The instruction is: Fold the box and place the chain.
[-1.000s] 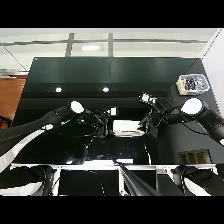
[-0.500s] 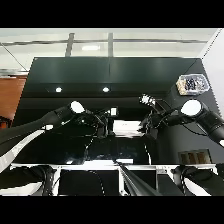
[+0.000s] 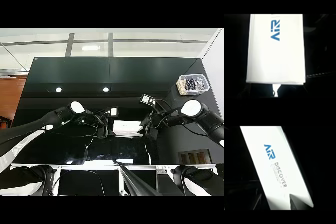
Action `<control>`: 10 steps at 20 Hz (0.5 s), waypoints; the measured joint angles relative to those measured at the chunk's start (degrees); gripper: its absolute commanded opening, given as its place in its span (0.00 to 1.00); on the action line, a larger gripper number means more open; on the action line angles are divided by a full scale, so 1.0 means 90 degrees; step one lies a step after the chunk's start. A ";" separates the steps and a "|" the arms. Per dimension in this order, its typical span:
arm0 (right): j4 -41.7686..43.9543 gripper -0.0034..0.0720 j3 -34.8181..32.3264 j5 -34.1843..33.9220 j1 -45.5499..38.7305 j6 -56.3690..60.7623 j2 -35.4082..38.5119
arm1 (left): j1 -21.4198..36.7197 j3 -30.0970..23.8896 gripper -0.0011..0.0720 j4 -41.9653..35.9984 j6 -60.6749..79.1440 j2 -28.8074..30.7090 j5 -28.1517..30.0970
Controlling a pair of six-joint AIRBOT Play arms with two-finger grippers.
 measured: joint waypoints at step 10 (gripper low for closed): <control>-0.0015 0.58 0.0333 0.0665 -0.0301 0.0979 0.0189 | 0.0000 0.0000 0.47 -0.0002 -0.0012 0.0000 0.0000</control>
